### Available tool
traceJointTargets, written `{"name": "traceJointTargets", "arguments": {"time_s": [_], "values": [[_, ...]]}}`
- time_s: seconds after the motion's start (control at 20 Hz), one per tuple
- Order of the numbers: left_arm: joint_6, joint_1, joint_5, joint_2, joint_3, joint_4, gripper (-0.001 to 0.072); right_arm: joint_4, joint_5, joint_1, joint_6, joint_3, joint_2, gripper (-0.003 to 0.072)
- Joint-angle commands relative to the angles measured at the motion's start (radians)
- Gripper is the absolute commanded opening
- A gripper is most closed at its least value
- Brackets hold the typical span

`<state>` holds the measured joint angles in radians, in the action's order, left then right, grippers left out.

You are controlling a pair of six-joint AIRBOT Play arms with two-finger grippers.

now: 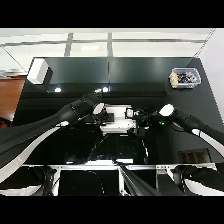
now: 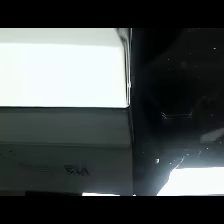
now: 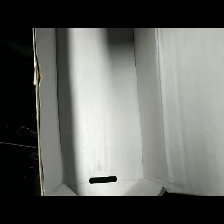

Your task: Fold the box and place the chain.

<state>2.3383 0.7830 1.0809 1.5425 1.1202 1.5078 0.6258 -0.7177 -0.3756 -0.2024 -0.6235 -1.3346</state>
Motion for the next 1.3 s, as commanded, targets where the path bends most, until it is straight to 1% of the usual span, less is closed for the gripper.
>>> {"name": "traceJointTargets", "arguments": {"time_s": [0.0, 0.05, 0.2, 0.25, 0.3, 0.35, 0.4, 0.45, 0.5, 0.75, 0.8, 0.85, 0.9, 1.25], "values": [[0.0, 0.0, 0.002, 0.0, 0.001, -0.006, 0.0362, 0.0, 0.0, 0.0, 0.0, 0.0, -0.001, 0.0411], [0.0, 0.0, 0.002, 0.0, 0.001, -0.006, 0.04, 0.0, 0.0, 0.0, 0.001, 0.0, -0.001, 0.0411], [0.001, -0.001, 0.003, 0.0, 0.002, -0.005, 0.0398, 0.0, 0.0, 0.0, 0.0, 0.0, -0.001, 0.0411], [0.0, -0.001, 0.003, 0.0, 0.002, -0.005, 0.0323, 0.0, 0.0, -0.001, 0.0, 0.0, -0.001, 0.0411], [0.0, -0.001, 0.002, 0.0, 0.002, -0.005, 0.0205, 0.0, 0.0, 0.0, 0.001, 0.0, -0.001, 0.0411], [0.0, -0.001, 0.001, 0.0, 0.002, -0.005, 0.014, 0.0, 0.0, -0.001, 0.0, 0.0, -0.001, 0.0411], [0.0, -0.001, 0.001, 0.0, 0.002, -0.005, 0.0125, 0.0, 0.0, 0.0, 0.0, 0.0, -0.001, 0.0411], [0.0, -0.001, 0.001, 0.0, 0.002, -0.005, 0.0064, 0.0, 0.0, 0.0, 0.0, 0.0, -0.001, 0.0411], [-0.001, -0.001, 0.001, 0.0, 0.002, -0.005, 0.0027, 0.0, 0.0, 0.0, 0.0, 0.0, -0.001, 0.0411], [-0.001, -0.001, 0.001, 0.0, 0.002, -0.001, 0.0027, 0.0, 0.0, 0.0, 0.001, 0.0, -0.001, 0.0412], [-0.001, -0.001, 0.001, 0.0, 0.002, -0.001, 0.0027, -0.001, 0.0, 0.0, 0.001, 0.0, -0.001, 0.0435], [-0.001, -0.001, 0.001, 0.0, 0.002, 0.0, 0.0027, 0.0, 0.0, 0.0, 0.017, 0.0, 0.0, 0.0652], [-0.002, -0.001, 0.001, 0.0, 0.002, 0.002, 0.0027, 0.0, -0.002, 0.0, 0.037, -0.001, 0.004, 0.0705], [-0.031, -0.002, 0.008, 0.0, 0.012, 0.002, 0.0027, 0.135, -0.073, 0.0, 0.056, 0.0, 0.133, 0.0702]]}}
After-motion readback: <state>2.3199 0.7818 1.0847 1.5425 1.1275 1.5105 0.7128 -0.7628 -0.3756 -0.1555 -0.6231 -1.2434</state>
